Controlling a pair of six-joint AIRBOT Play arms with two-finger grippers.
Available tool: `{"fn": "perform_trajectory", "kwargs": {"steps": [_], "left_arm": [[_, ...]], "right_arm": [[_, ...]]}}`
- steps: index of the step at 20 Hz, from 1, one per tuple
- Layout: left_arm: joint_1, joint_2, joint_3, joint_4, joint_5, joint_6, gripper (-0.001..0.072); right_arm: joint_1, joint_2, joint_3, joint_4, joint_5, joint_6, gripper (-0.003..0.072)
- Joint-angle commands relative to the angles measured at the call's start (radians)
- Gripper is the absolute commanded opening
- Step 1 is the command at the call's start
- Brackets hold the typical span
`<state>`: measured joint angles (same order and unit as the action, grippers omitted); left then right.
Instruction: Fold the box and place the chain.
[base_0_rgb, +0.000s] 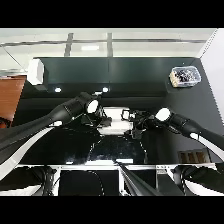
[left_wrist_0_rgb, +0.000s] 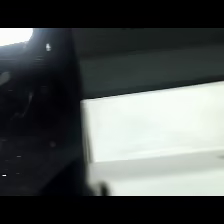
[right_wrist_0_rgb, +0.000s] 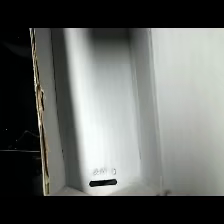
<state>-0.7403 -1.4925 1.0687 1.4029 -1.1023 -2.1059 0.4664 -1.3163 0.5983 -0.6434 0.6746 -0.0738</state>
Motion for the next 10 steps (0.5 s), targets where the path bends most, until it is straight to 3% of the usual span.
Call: {"fn": "perform_trajectory", "kwargs": {"steps": [1,6,7,8,9,10], "left_arm": [[-0.002,-0.002,0.001,0.003,0.000,0.007,0.0023],[-0.003,-0.008,0.001,0.001,-0.009,0.007,0.0030],[-0.002,-0.008,0.001,-0.002,-0.010,0.007,0.0126],[-0.002,-0.008,0.001,-0.003,-0.010,0.007,0.0316],[-0.002,-0.008,0.001,-0.005,-0.011,0.007,0.0363],[-0.002,-0.008,0.001,-0.005,-0.013,0.007,0.0363]], "right_arm": [[0.001,-0.001,0.001,-0.001,-0.005,-0.002,0.0432],[0.001,0.000,0.001,-0.001,-0.005,-0.002,0.0432],[0.001,-0.001,0.001,-0.001,-0.005,-0.002,0.0432],[0.001,0.000,0.001,-0.001,-0.006,-0.002,0.0432],[0.001,0.000,0.001,0.000,-0.006,-0.001,0.0432],[0.001,0.000,0.001,0.000,-0.006,-0.002,0.0432]]}}
